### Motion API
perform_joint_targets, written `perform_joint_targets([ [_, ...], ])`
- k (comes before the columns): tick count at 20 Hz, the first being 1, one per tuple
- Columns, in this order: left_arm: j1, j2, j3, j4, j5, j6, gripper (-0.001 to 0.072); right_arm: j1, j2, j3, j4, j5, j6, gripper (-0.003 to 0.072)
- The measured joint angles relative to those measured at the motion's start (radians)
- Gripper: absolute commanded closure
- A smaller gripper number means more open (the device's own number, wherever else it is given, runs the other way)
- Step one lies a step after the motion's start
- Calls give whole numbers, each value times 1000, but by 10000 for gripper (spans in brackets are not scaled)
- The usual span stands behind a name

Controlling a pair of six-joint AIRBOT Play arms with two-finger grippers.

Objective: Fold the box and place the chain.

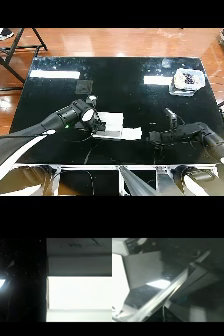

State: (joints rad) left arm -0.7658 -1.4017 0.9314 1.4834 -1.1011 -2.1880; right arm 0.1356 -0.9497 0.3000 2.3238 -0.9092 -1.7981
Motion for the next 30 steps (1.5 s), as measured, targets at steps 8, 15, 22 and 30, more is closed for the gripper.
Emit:
perform_joint_targets([
  [8, 0, 0, 0, 0, 0, 0, 688, 154, -104, 25, 191, 203, 87, 663],
  [15, 0, 0, 0, 0, 6, 0, 688, 215, -114, 47, 249, 208, 115, 661],
  [22, -1, 0, 0, 2, 13, 0, 688, 259, -114, 109, 261, 175, 96, 176],
  [30, -1, 0, 0, 4, 14, 5, 689, 265, -114, 191, 257, 64, 57, 174],
])
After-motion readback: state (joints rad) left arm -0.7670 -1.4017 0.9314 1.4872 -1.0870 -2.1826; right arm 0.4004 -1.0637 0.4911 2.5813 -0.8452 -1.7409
